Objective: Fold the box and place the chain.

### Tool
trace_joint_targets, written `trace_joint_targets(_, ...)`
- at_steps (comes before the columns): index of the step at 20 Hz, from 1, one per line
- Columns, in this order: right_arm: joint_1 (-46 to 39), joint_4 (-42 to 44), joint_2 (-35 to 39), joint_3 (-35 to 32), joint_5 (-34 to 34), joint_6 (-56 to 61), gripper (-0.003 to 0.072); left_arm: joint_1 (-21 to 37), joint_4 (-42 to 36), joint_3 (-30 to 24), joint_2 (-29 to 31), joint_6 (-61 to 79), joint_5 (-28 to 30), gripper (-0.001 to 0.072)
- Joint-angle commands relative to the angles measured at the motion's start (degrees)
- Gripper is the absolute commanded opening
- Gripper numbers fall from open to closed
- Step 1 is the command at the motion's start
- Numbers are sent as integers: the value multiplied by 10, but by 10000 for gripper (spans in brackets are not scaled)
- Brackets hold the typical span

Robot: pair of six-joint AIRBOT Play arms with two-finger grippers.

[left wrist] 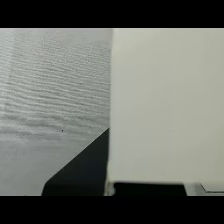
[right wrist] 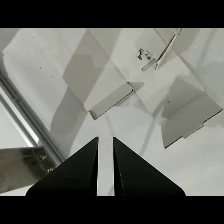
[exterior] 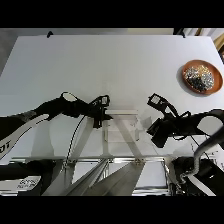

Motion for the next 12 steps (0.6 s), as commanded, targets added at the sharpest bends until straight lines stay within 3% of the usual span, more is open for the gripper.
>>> trace_joint_targets(1,1,0,0,0,0,2,111,-9,20,0,0,-12,18,5)
trace_joint_targets(12,1,1,0,0,0,2,120,-11,28,0,0,-13,26,12)
